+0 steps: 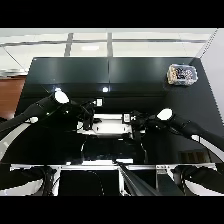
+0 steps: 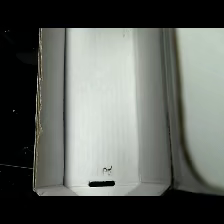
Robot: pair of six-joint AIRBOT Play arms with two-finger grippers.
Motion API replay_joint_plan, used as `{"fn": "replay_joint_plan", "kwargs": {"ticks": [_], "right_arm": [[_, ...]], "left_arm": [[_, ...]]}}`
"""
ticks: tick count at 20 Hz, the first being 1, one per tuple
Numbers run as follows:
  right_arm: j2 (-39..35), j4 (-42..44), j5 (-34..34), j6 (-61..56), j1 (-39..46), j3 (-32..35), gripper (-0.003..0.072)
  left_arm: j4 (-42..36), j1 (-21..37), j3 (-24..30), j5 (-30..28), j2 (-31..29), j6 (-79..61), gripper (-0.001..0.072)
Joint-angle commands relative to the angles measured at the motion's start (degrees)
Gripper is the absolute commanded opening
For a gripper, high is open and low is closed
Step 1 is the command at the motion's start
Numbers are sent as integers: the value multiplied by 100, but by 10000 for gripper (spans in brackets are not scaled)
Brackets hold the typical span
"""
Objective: Fold the box and place the chain.
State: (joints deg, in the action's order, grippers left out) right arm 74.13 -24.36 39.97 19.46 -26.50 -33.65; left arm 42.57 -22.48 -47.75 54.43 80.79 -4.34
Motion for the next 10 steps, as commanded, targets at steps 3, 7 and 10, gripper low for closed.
{"fn": "replay_joint_plan", "kwargs": {"ticks": [3, 7, 10], "right_arm": [[221, -509, -109, -693, -116, -221, 707], [249, -638, -103, -789, -160, -247, 707], [249, -638, -111, -793, -160, -247, 707]], "left_arm": [[2, -2, 0, -2, 0, 4, 28], [4, -2, 0, -2, 0, 4, 28], [4, -2, 0, -2, 0, 4, 28]]}}
